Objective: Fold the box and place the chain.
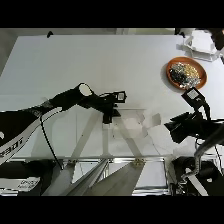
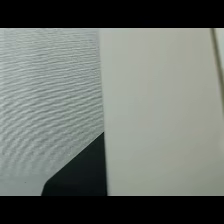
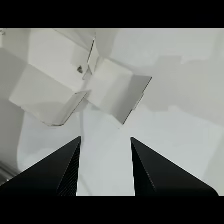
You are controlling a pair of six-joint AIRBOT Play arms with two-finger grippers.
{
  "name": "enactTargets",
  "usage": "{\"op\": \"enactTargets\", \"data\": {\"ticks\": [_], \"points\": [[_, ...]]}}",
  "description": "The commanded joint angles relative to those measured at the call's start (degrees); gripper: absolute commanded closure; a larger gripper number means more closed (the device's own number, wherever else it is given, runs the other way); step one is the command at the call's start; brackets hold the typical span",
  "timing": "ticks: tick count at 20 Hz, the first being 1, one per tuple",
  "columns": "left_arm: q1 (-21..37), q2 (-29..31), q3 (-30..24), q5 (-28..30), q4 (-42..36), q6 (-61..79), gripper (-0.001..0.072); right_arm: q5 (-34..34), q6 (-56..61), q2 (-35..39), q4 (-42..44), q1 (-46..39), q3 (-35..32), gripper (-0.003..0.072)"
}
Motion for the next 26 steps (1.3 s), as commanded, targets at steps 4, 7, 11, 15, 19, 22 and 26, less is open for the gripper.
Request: {"op": "enactTargets", "data": {"ticks": [4,7,11,15,19,22,26], "points": [[0.0,0.0,0.0,-2.0,0.1,1.0,0.0704,0.0,0.0,0.0,0.0,0.0,0.0,0.0344],[0.0,0.0,0.0,-1.9,0.1,1.0,0.0702,0.0,0.0,0.0,0.0,0.0,0.0,0.0344],[0.0,0.0,0.0,-2.0,0.0,1.0,0.0698,0.1,-1.2,0.0,0.0,0.0,0.0,0.0344],[0.0,0.0,0.0,-2.0,0.0,1.0,0.0697,0.0,-1.5,0.0,0.0,0.0,0.0,0.0344],[0.0,0.0,0.0,-2.1,0.0,1.0,0.07,0.4,-10.1,0.0,0.5,0.0,0.0,0.0501],[0.0,0.0,0.0,-2.1,-0.2,1.0,0.0699,1.2,-15.1,0.0,0.7,0.0,0.0,0.0535],[0.0,0.0,0.0,-2.1,-0.2,1.0,0.0698,8.1,-27.9,-0.8,7.1,0.0,0.0,0.0666]]}}
